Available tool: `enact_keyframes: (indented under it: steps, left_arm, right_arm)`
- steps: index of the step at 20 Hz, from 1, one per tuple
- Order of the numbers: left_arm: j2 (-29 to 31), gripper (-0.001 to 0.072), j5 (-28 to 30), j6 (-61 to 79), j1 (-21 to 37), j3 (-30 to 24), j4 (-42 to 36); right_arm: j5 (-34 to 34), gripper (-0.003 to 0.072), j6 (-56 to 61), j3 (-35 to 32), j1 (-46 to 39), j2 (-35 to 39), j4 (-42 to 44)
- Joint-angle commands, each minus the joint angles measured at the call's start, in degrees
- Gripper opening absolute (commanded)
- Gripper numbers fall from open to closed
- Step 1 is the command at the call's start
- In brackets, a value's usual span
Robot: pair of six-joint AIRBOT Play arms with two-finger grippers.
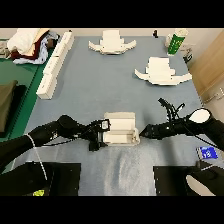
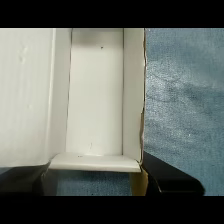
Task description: Fold the box.
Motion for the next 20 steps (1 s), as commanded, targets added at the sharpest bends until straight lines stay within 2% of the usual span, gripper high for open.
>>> enact_keyframes:
  steps: [1,5,9,11,13,16,20]
  left_arm:
    - [-0.02,0.0413,0.0,0.02,0.02,0.0,0.0]
    - [-0.02,0.0413,0.0,0.0,0.02,0.0,0.02]
    - [-0.02,0.0413,0.0,0.0,0.02,0.0,0.02]
    - [-0.02,0.0414,0.0,0.0,0.02,0.0,0.0]
    - [-0.02,0.0413,0.0,0.0,0.02,0.0,0.02]
    - [-0.02,0.0413,0.0,0.02,0.02,0.0,0.0]
    - [-0.02,0.0413,0.0,0.0,0.02,0.0,0.0]
  right_arm:
    - [0.76,0.0356,-0.48,1.64,0.0,0.74,2.51]
    - [-0.48,0.0384,-0.46,1.38,1.73,-1.16,1.11]
    - [-6.36,0.0385,-0.42,2.25,9.35,-4.85,0.39]
    - [-9.11,0.0384,5.81,4.2,13.86,-5.51,-6.14]
    - [-9.81,0.0384,16.83,7.43,18.4,-6.25,-17.46]
    - [-8.96,0.0383,31.08,13.11,25.55,-9.29,-27.65]
    - [-4.09,0.0382,48.96,21.33,35.1,-18.29,-41.77]
